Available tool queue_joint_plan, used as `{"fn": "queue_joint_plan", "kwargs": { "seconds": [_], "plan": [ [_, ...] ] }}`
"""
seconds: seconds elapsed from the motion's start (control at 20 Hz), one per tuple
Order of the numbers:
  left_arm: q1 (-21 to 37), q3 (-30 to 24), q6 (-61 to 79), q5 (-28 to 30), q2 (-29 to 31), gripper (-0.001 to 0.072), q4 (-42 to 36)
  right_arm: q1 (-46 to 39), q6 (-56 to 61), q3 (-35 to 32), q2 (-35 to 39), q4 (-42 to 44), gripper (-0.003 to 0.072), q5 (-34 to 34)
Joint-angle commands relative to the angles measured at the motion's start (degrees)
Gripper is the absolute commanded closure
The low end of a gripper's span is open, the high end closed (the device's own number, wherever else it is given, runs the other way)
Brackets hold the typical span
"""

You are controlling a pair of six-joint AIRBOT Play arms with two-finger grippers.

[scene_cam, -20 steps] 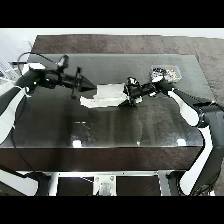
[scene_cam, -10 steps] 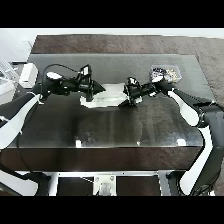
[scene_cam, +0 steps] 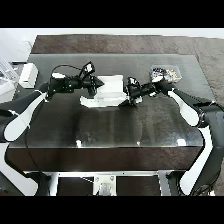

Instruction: Fold the box and place the chain.

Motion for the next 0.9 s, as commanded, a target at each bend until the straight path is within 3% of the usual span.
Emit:
{"fn": "queue_joint_plan", "kwargs": {
  "seconds": [0.0, 0.55, 0.85],
  "plan": [
    [-0.04, 1.03, 0.04, 4.15, -0.72, 0.0692, 0.28, -0.02, 0.0, -0.02, -0.02, 0.0, 0.0107, 0.02],
    [-0.04, 1.01, -0.07, 4.28, -2.6, 0.0691, 0.72, -0.02, 0.0, -0.02, -0.02, 0.0, 0.0107, 0.02],
    [-0.04, 1.01, 0.48, 3.52, -3.85, 0.0692, 4.7, -0.02, 0.0, -0.02, -0.02, 0.0, 0.0107, 0.02]
  ]
}}
